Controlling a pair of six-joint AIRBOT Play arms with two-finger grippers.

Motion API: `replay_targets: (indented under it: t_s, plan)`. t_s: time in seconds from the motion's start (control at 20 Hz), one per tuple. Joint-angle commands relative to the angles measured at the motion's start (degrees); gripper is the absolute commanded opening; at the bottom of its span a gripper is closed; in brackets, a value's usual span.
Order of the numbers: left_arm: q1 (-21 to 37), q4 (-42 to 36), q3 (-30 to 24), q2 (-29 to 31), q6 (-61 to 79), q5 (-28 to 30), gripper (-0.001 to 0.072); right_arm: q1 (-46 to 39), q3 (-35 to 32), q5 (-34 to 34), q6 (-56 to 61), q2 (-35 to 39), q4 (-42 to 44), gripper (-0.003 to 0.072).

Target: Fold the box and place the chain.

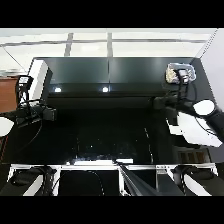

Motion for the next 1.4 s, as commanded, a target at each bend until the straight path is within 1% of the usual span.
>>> replay_targets:
  t_s: [0.0, 0.1, 0.2, 0.35, 0.45, 0.55, 0.6, 0.75, 0.9, 0.95, 1.0, 1.05, 1.1, 1.15, 1.2, 1.25, 1.3, 1.35]
  plan:
    - [-0.02, 0.02, 0.0, 0.02, 0.02, 0.0, 0.0027, -10.99, 3.63, 1.42, 9.86, -0.02, -8.24, 0.0703]
    - [-0.02, -0.02, 0.0, 0.02, 0.02, 0.02, 0.0027, -24.22, 6.97, 6.34, 12.98, -0.04, -15.65, 0.0702]
    - [-0.02, -0.2, 0.0, 0.02, 0.02, 0.5, 0.0027, -37.24, 8.31, 9.6, 13.62, -0.07, -19.41, 0.0702]
    - [-0.02, -0.17, 0.0, 0.02, 0.02, 0.46, 0.0027, -55.69, 8.52, 11.34, 12.04, -1.44, -19.37, 0.0702]
    - [-0.02, -0.17, 0.0, 0.02, 0.02, 0.48, 0.0027, -62.9, 10.47, 13.9, 5.33, -4.68, -18.73, 0.0702]
    - [-0.02, -0.17, 0.0, 0.02, 0.02, 0.5, 0.0027, -65.57, 14.84, 20.37, -2.03, -10.75, -19.5, 0.0702]
    - [-0.02, -0.17, 0.0, 0.02, 0.02, 0.52, 0.0027, -66.14, 17.51, 23.98, -2.97, -14.19, -20.74, 0.0702]
    - [-0.02, -0.17, 0.0, 0.02, 0.02, 0.5, 0.0027, -66.14, 25.99, 34.12, -2.8, -23.87, -22.32, 0.0702]
    - [-0.02, -0.2, 0.0, 0.02, 0.02, 0.55, 0.0028, -65.42, 31.71, 45.7, -2.51, -30.45, -21.94, 0.07]
    - [-0.02, -0.17, 0.0, 0.02, 0.02, 0.61, 0.0028, -65.13, 32.33, 47.82, -2.54, -31.47, -21.9, 0.0589]
    - [-0.02, -0.17, 0.0, 0.02, 0.02, 0.61, 0.0028, -64.89, 32.35, 47.95, -2.6, -31.67, -22.14, 0.0464]
    - [-0.02, -0.17, 0.0, 0.02, 0.02, 0.61, 0.0028, -64.54, 32.41, 47.41, -2.71, -31.63, -22.12, 0.0299]
    - [-0.02, -0.17, 0.0, 0.02, 0.02, 0.61, 0.0028, -64.17, 32.52, 48.15, -2.73, -31.63, -21.94, 0.0171]
    - [-0.02, -0.17, 0.0, 0.02, 0.02, 0.61, 0.0028, -63.76, 32.57, 49.96, -2.78, -31.63, -22.12, 0.0152]
    - [-0.02, -0.17, 0.0, 0.02, 0.02, 0.61, 0.0028, -63.23, 32.7, 52.0, -2.82, -31.63, -22.84, 0.0074]
    - [-0.02, -0.17, 0.0, 0.02, 0.02, 0.61, 0.0028, -62.47, 32.83, 54.38, -2.8, -31.56, -24.11, 0.0053]
    - [-0.02, -0.17, 0.0, 0.02, 0.02, 0.61, 0.0028, -61.46, 32.81, 56.37, -2.75, -31.36, -25.18, 0.0012]
    - [-0.02, -0.17, 0.0, 0.02, 0.02, 0.59, 0.0028, -60.13, 32.79, 57.46, -2.43, -30.75, -25.55, 0.0012]
